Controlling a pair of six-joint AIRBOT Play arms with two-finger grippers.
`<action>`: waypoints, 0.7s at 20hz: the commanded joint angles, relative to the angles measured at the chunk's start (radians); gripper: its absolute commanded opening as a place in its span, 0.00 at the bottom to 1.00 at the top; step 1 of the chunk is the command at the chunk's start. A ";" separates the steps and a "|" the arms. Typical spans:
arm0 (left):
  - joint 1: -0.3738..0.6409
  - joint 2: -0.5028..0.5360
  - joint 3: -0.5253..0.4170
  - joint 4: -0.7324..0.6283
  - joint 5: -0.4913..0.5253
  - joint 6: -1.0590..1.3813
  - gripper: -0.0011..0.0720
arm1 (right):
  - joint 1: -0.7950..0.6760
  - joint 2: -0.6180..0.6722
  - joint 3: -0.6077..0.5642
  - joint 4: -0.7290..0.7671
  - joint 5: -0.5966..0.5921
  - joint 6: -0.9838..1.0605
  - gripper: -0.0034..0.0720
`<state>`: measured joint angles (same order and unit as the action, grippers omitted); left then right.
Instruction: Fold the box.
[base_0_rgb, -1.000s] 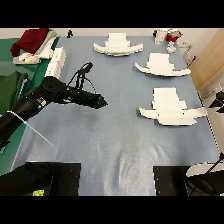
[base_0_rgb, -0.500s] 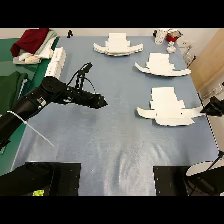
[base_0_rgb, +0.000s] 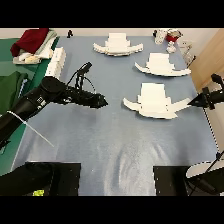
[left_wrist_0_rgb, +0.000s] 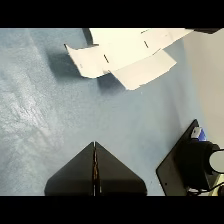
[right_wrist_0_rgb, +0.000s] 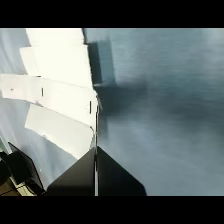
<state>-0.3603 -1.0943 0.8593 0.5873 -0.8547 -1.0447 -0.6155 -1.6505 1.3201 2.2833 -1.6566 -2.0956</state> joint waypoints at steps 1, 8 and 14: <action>0.020 0.016 0.001 -0.004 -0.070 -0.030 0.04 | 0.128 0.127 -0.129 0.054 0.096 0.068 0.04; 0.138 0.135 -0.066 0.106 -0.274 -0.057 0.04 | 0.358 0.505 -0.555 0.025 0.292 0.223 0.04; 0.156 0.240 -0.207 0.206 -0.278 -0.073 0.04 | 0.486 0.700 -0.810 -0.031 0.467 0.351 0.05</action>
<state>-0.2134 -0.8871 0.6975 0.7418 -1.1217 -1.1114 -0.1829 -1.0233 0.6075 2.2898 -1.3060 -1.8252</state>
